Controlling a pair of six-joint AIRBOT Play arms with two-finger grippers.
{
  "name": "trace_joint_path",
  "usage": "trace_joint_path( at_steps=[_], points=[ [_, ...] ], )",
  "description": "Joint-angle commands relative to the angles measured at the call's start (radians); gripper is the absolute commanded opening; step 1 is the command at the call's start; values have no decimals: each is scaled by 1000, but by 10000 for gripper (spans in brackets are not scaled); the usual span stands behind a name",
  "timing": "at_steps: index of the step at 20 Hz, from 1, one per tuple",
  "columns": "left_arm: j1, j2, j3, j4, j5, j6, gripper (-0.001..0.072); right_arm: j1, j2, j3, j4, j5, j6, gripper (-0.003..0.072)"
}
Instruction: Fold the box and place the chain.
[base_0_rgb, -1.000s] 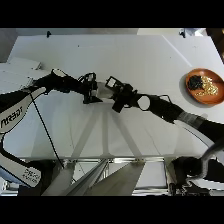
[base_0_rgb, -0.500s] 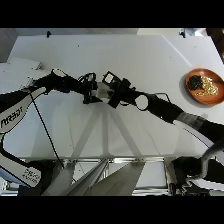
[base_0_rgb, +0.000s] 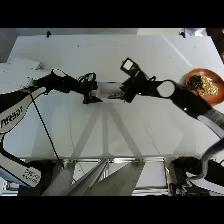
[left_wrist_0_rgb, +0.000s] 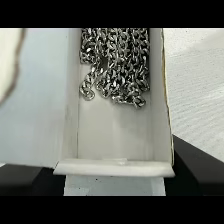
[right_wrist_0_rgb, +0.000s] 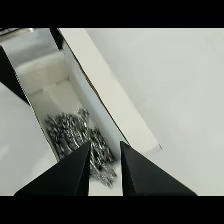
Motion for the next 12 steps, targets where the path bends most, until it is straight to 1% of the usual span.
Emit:
trace_joint_path(
  at_steps=[1,4,5,6,7,8,9,12],
  points=[
    [0,0,0,0,0,0,413,-111,-2,0,-2,110,54,198],
    [0,0,0,0,0,0,413,-148,-37,0,4,97,88,186],
    [0,0,0,0,0,0,413,-148,-47,0,3,83,89,132],
    [0,0,0,0,0,0,413,-146,-59,0,6,70,89,102],
    [0,0,0,0,0,0,413,-147,-75,0,13,59,90,92],
    [0,0,0,0,0,0,413,-146,-97,0,18,58,93,59],
    [0,0,0,0,0,0,413,-146,-117,0,31,66,93,10],
    [0,0,0,0,0,0,413,-128,-151,0,45,87,93,10]
  ],
)
